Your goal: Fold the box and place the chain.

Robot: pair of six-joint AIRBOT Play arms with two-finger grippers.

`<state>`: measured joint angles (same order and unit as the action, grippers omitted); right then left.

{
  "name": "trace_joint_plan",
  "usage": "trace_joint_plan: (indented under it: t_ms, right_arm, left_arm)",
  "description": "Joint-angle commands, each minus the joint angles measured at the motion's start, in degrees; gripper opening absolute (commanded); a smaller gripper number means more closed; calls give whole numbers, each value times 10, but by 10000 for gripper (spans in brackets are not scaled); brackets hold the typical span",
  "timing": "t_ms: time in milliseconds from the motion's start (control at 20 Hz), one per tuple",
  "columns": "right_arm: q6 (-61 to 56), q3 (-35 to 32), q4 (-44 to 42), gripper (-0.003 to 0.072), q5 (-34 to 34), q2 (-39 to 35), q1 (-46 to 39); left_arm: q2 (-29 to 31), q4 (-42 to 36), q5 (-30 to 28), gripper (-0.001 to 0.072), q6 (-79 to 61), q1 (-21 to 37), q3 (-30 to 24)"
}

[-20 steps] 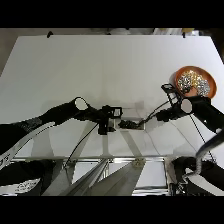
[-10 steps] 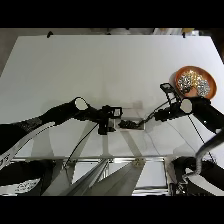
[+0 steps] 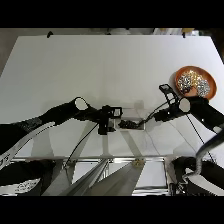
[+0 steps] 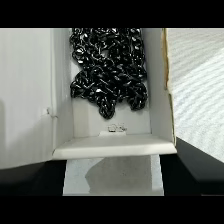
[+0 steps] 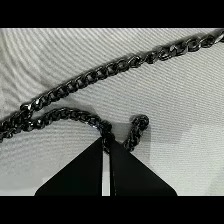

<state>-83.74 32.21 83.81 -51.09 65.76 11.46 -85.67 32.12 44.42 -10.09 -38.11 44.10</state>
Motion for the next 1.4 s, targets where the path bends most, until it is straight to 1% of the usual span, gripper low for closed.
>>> trace_joint_plan:
  t_ms: [0,250,350,450,550,700,800,900,1000,1150,1250,1300,1350]
  right_arm:
    - [2,0,1,16,-10,-19,0]
    - [3,0,-12,16,-34,-138,0]
    - [34,0,-57,16,-55,-190,0]
    - [81,0,-150,16,-74,-234,0]
    - [133,0,-268,16,-82,-263,0]
    - [204,0,-432,16,-81,-270,0]
    - [251,0,-497,16,-77,-269,13]
    - [257,0,-507,16,-67,-269,42]
    - [257,0,-497,16,-40,-265,77]
    - [251,0,-474,17,2,-231,116]
    - [251,0,-463,18,11,-200,122]
    - [251,0,-457,27,12,-187,122]
    - [251,0,-448,94,12,-176,121]
  left_arm:
    - [0,0,0,272,0,0,0]
    - [0,0,0,272,0,0,0]
    - [0,0,0,272,0,0,0]
    - [0,0,0,272,0,0,0]
    - [0,0,0,272,0,0,0]
    - [0,0,0,272,0,0,0]
    - [0,0,0,272,0,0,0]
    - [0,0,0,272,0,0,0]
    - [0,0,0,272,0,0,0]
    - [0,0,0,272,0,0,0]
    - [0,0,0,272,0,0,0]
    - [0,0,0,272,0,0,0]
    - [0,0,0,272,0,0,0]
